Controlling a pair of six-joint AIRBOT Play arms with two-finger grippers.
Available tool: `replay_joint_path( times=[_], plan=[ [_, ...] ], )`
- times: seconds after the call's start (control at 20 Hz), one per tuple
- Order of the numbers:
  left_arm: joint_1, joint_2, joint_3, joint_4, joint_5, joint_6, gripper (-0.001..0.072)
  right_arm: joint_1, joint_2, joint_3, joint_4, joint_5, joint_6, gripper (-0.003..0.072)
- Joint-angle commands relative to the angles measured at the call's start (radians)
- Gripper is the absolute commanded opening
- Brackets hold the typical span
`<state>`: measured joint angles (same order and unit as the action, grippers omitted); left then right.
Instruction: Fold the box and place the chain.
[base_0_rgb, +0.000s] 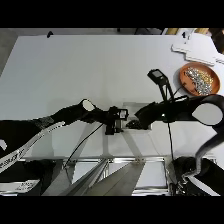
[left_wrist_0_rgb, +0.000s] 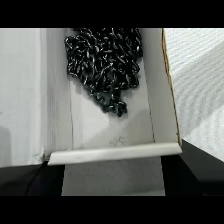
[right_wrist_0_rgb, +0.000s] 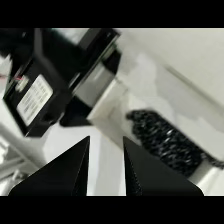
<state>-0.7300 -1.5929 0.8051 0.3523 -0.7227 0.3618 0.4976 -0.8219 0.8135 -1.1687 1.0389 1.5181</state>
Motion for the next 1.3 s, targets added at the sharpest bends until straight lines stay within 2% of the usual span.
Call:
replay_joint_path(
  times=[0.0, 0.05, 0.15, 0.2, 0.25, 0.35, 0.4, 0.45, 0.55, 0.65, 0.7, 0.9, 1.25],
  plan=[
    [0.0, 0.001, 0.0, 0.0, 0.0, 0.0, 0.0138, -0.161, -0.011, 0.089, -0.011, 0.006, -0.073, 0.0214],
    [0.0, 0.001, 0.0, 0.0, 0.0, 0.0, 0.0138, -0.23, -0.017, 0.113, -0.026, 0.004, -0.089, 0.0171],
    [0.0, 0.001, 0.0, 0.0, 0.001, 0.0, 0.0138, -0.368, -0.045, 0.121, -0.07, -0.008, -0.088, 0.0143],
    [0.0, 0.001, 0.0, 0.0, 0.0, 0.0, 0.0138, -0.424, -0.076, 0.121, -0.097, -0.002, -0.087, 0.0074],
    [0.0, 0.001, 0.0, 0.0, 0.0, 0.0, 0.0138, -0.462, -0.11, 0.121, -0.12, 0.001, -0.087, 0.0037],
    [0.0, 0.001, 0.0, 0.0, 0.0, 0.0, 0.0138, -0.498, -0.195, 0.121, -0.165, 0.0, -0.087, 0.0038],
    [0.0, 0.001, 0.0, 0.0, 0.0, 0.0, 0.0138, -0.499, -0.244, 0.121, -0.188, 0.0, -0.087, 0.0044],
    [0.0, 0.001, 0.0, 0.0, 0.0, 0.0, 0.0138, -0.499, -0.291, 0.121, -0.199, 0.0, -0.087, 0.0083],
    [0.0, 0.001, 0.0, 0.0, 0.0, 0.0, 0.0138, -0.499, -0.386, 0.121, -0.201, 0.001, -0.087, 0.0212],
    [0.0, 0.001, 0.0, 0.0, 0.0, 0.0, 0.0138, -0.499, -0.464, 0.121, -0.219, 0.01, -0.087, 0.022],
    [0.0, 0.001, 0.0, 0.0, 0.0, 0.0, 0.0138, -0.499, -0.494, 0.121, -0.229, 0.013, -0.087, 0.0253],
    [0.0, 0.001, 0.0, 0.0, 0.0, 0.0, 0.0138, -0.499, -0.579, 0.121, -0.25, 0.014, -0.087, 0.0262],
    [0.0, 0.001, 0.0, 0.0, 0.0, 0.0, 0.0138, -0.499, -0.642, 0.121, -0.249, -0.014, -0.087, 0.0255]
  ],
)
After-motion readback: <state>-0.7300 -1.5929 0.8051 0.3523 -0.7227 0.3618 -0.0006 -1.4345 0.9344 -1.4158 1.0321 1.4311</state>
